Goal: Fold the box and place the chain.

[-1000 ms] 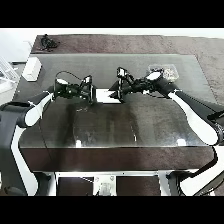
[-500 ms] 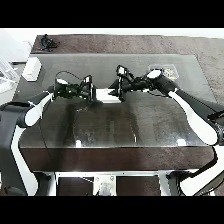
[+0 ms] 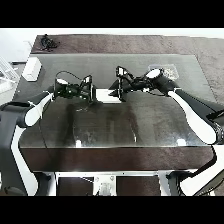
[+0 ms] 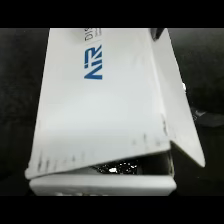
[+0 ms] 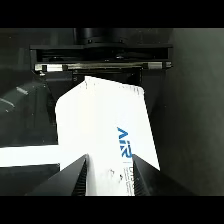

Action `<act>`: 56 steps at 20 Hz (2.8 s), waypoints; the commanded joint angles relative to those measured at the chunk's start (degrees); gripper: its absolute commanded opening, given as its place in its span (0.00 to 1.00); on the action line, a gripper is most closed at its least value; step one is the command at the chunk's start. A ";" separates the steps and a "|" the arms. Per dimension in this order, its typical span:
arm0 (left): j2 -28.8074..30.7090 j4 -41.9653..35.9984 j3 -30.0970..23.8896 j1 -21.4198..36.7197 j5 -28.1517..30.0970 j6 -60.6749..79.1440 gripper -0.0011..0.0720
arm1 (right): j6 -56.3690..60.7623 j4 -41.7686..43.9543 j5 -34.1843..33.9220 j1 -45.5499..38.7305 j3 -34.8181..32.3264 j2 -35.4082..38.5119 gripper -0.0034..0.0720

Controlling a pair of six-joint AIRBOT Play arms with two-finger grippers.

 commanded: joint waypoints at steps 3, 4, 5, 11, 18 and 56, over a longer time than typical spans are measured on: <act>0.04 0.04 0.02 -0.02 -0.07 0.00 0.41 | 0.13 -0.37 -1.18 -0.04 2.97 -0.17 0.48; 0.04 0.04 0.02 -0.02 -0.07 0.02 0.41 | 0.13 -0.37 -1.22 -0.02 3.30 -0.20 0.47; 0.04 0.04 0.02 -0.02 -0.07 0.00 0.41 | 0.11 -0.39 -2.03 -0.02 3.48 -0.20 0.47; 0.04 0.04 0.02 -0.02 -0.11 0.00 0.41 | -0.09 -0.42 -4.44 0.02 3.54 -2.16 0.46; 0.04 0.04 0.02 -0.02 -0.09 0.00 0.41 | 0.26 -0.20 -1.92 0.07 3.65 -2.64 0.46; 0.04 0.04 0.02 -0.02 -0.02 0.02 0.41 | 24.79 -7.54 8.04 -3.10 3.13 -6.97 0.05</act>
